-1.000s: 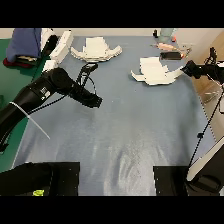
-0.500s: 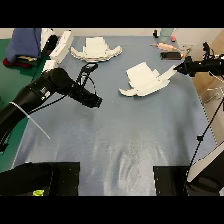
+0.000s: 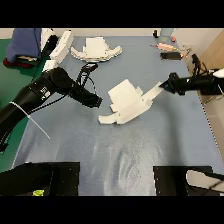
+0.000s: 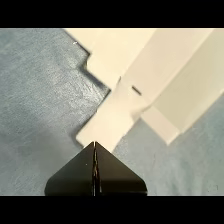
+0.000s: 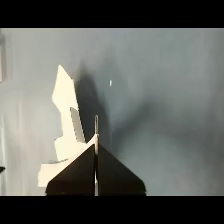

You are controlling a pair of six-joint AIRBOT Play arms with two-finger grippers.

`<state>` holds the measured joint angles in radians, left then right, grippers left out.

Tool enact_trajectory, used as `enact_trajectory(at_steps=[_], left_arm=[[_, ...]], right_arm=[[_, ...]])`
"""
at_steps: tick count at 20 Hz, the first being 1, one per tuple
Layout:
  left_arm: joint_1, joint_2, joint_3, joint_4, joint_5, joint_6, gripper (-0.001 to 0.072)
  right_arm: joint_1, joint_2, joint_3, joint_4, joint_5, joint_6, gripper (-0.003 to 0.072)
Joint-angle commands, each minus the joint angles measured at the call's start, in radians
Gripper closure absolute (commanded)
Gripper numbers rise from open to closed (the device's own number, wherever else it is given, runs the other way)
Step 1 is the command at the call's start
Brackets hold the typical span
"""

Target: Fold the box.

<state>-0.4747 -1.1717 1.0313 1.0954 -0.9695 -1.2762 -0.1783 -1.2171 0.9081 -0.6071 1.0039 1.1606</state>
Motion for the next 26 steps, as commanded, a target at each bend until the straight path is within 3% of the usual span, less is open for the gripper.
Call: enact_trajectory(at_steps=[1,4,5,6,12,18,22,26], left_arm=[[0.001,0.001,0.0,0.0,0.0,0.0,0.0694],[0.001,0.001,0.0,0.0,0.0,0.0,0.0694],[0.001,0.001,0.0,0.0,0.0,0.0,0.0694],[0.001,0.001,0.0,0.0,0.0,0.0,0.0694],[0.001,0.001,0.0,0.0,0.0,0.0,0.0694],[0.001,0.001,0.0,0.0,0.107,0.0,0.0694],[0.001,0.001,0.0,0.0,0.106,0.0,0.0694],[0.001,0.001,0.0,0.0,0.106,0.0,0.0694]], right_arm=[[0.111,0.301,-0.349,-0.032,-0.19,0.137,0.0687],[0.161,0.467,-0.507,-0.094,-0.213,0.264,0.0671],[0.161,0.493,-0.526,-0.123,-0.185,0.295,0.0508],[0.161,0.502,-0.529,-0.161,-0.147,0.329,0.041],[0.158,0.435,-0.492,-0.335,-0.033,0.362,0.0373],[0.158,0.222,-0.272,-0.513,0.112,0.355,0.0373],[0.159,0.029,-0.146,-0.496,0.232,0.251,0.0374],[0.16,-0.077,-0.129,-0.331,0.256,0.12,0.0374]])
